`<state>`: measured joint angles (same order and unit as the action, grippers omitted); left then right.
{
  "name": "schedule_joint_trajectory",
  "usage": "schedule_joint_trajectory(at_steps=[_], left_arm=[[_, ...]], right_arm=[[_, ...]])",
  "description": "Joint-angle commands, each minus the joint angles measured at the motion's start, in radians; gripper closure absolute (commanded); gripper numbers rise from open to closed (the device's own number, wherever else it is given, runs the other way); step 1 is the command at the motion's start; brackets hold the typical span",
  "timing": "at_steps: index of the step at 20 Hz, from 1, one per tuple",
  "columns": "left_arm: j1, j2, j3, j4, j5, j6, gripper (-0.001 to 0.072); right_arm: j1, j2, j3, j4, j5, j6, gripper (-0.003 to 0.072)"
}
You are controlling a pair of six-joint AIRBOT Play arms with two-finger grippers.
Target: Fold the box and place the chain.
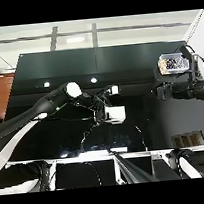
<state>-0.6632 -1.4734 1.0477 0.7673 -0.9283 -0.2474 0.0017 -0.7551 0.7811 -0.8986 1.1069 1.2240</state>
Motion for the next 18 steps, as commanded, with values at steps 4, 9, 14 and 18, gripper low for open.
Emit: schedule_joint_trajectory(at_steps=[4, 9, 14, 18], left_arm=[[-0.008, -0.027, 0.014, 0.010, -0.031, -0.031, -0.0002], [-0.012, -0.027, 0.014, 0.019, -0.049, -0.030, -0.0003], [-0.074, -0.027, 0.014, 0.135, -0.041, -0.050, -0.0004], [-0.122, -0.045, 0.013, 0.251, 0.053, -0.160, -0.0004]], right_arm=[[0.000, 0.000, 0.000, -0.003, -0.016, -0.001, 0.0673], [0.000, 0.000, 0.000, -0.003, -0.018, -0.001, 0.0672], [0.000, 0.000, 0.000, -0.003, -0.021, 0.000, 0.0673], [0.000, 0.000, 0.000, -0.003, -0.027, 0.000, 0.0673]])
